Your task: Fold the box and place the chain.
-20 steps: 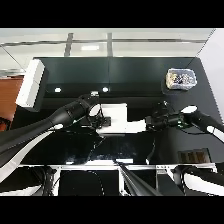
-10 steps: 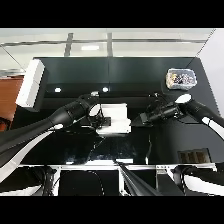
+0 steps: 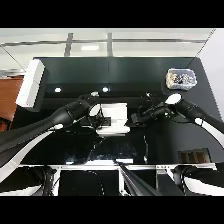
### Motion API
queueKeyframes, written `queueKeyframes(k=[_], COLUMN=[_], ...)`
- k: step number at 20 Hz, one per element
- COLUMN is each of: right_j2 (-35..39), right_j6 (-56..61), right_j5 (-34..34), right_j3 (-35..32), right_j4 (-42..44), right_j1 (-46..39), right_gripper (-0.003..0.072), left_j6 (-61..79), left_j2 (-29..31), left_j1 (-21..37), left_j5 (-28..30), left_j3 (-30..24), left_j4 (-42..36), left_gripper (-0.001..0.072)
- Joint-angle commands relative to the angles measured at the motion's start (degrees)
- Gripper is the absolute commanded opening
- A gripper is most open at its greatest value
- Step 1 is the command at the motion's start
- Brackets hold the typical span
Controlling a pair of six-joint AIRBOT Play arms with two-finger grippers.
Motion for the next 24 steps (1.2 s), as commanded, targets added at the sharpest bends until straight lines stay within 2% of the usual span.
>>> queueKeyframes(k=[1,7,11,18,24], right_j2=[-0.04,-0.04,-0.07,-2.95,-3.19], right_j6=[9.88,25.62,42.77,64.30,68.85], right_j5=[-4.76,-5.62,-6.21,-4.31,-0.15], right_j3=[3.21,8.02,11.17,17.00,17.62], right_j4=[-8.00,-21.42,-37.44,-55.78,-57.75], right_j1=[4.13,11.54,17.59,26.93,28.33], right_gripper=[0.0374,0.0375,0.0375,0.0374,0.0374], left_j6=[0.00,0.00,0.00,0.00,0.00], left_j2=[0.00,0.00,0.00,0.00,0.00], left_j1=[0.04,0.09,0.09,0.09,0.09], left_j5=[0.09,0.09,0.11,0.28,0.76], left_j3=[0.04,0.04,0.04,0.04,0.04], left_j4=[-0.02,0.00,0.00,0.00,-0.02], left_gripper=[0.0023,0.0023,0.0023,0.0023,0.0023])
